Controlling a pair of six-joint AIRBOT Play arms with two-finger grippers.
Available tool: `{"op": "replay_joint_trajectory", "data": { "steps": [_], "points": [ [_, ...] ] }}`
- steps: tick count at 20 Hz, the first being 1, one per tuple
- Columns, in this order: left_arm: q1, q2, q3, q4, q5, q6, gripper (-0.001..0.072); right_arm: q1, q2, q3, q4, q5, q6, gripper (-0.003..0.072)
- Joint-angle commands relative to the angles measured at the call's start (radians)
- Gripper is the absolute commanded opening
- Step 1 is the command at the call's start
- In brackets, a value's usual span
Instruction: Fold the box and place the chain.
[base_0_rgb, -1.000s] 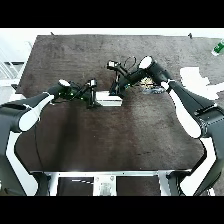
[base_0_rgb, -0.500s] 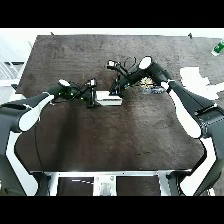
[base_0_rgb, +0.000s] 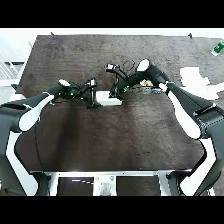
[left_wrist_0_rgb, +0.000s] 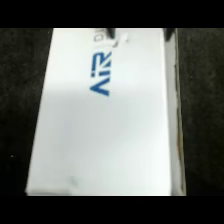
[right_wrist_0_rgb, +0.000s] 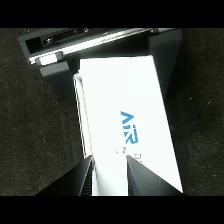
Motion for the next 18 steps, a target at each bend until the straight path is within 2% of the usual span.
{"op": "replay_joint_trajectory", "data": {
  "steps": [1,4,8,11,12,14,16,18],
  "points": [
    [0.001,0.0,0.001,0.0,-0.002,0.0,0.0179,0.002,-0.001,-0.019,-0.002,0.02,0.001,0.0236],
    [0.001,0.0,0.001,0.0,-0.002,0.0,0.0179,-0.004,0.0,-0.021,0.014,0.031,-0.005,0.0239],
    [0.001,0.0,0.001,0.0,-0.002,0.0,0.0179,-0.046,0.024,-0.016,0.173,0.032,-0.029,0.0236],
    [0.001,0.0,0.001,0.0,-0.002,0.0,0.0179,-0.069,0.058,-0.017,0.235,0.035,-0.029,0.0109],
    [0.001,0.0,0.001,0.0,-0.002,0.0,0.0179,-0.069,0.063,-0.017,0.237,0.035,-0.029,0.0012],
    [0.001,0.0,0.001,0.0,-0.002,0.0,0.0179,-0.069,0.064,-0.032,0.263,0.021,-0.021,0.0011],
    [0.001,0.0,0.001,0.0,-0.002,0.0,0.0179,-0.068,0.082,-0.111,0.316,-0.057,-0.036,0.0009],
    [0.001,0.0,0.001,0.0,-0.002,0.0,0.0179,-0.067,0.123,-0.246,0.393,-0.212,-0.104,0.0008]
  ]
}}
